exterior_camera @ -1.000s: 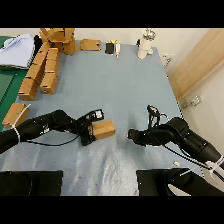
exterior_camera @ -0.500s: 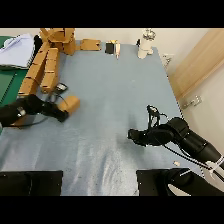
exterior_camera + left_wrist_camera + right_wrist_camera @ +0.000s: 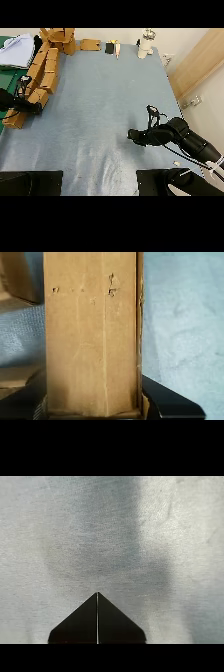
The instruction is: Fold the box.
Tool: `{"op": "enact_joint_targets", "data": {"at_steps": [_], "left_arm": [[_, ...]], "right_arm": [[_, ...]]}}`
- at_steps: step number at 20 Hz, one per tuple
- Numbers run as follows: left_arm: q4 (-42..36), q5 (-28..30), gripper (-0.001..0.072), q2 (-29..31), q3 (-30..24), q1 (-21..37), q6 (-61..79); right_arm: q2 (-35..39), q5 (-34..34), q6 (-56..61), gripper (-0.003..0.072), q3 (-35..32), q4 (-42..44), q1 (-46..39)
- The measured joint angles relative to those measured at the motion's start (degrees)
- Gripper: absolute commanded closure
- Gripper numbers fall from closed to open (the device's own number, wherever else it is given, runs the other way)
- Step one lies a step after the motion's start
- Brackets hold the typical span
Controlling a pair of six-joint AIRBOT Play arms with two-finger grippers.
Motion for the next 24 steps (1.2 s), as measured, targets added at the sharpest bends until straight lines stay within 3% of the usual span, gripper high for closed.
{"op": "enact_joint_targets", "data": {"at_steps": [6, 13, 14, 15, 21, 24], "left_arm": [[0.26, 4.48, 0.0278, -1.81, 0.83, -2.32, -0.28], [0.2, 4.39, 0.0277, -5.07, 1.99, -3.17, -0.87], [0.07, 4.09, 0.0208, -5.33, 2.03, -3.17, -0.87], [0.09, 3.82, -0.0011, -5.57, 2.05, -3.17, -0.92], [0.22, 0.9, -0.0011, -6.03, 2.54, -3.1, -1.6], [2.05, -5.4, -0.0011, -5.62, 4.85, -2.21, -2.64]], "right_arm": [[-0.02, 1.05, 0.0, 0.0683, 0.0, 0.09, 0.0], [-0.02, 1.79, 0.0, 0.0683, 0.0, 0.48, 0.0], [-0.02, 1.84, 0.0, 0.0683, 0.0, 0.5, 0.0], [-0.02, 1.86, 0.0, 0.0683, 0.0, 0.55, 0.0], [-0.02, 2.03, -0.17, 0.0683, 0.0, 0.68, 0.0], [-0.02, 2.01, -0.35, 0.0683, 0.0, 1.09, 0.0]]}}
